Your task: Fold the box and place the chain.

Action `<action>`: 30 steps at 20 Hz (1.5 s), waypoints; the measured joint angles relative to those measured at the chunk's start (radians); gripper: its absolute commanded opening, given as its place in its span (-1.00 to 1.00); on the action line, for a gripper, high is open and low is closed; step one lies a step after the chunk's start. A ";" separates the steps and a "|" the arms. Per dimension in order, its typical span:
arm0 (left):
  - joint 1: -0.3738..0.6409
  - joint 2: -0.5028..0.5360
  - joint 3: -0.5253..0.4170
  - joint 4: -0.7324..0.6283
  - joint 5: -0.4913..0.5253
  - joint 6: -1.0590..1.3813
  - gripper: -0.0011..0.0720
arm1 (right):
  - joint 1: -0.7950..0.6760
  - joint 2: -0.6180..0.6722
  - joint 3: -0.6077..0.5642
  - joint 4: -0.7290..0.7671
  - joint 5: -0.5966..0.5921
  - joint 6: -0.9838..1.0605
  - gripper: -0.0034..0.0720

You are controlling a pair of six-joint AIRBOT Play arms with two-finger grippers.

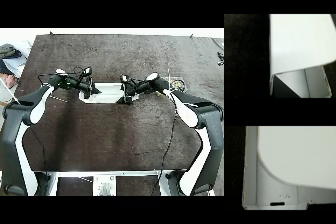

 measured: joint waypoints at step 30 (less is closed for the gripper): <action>-0.002 0.000 0.000 -0.002 0.000 -0.001 -0.93 | 0.012 -0.001 0.000 0.011 -0.002 0.005 0.68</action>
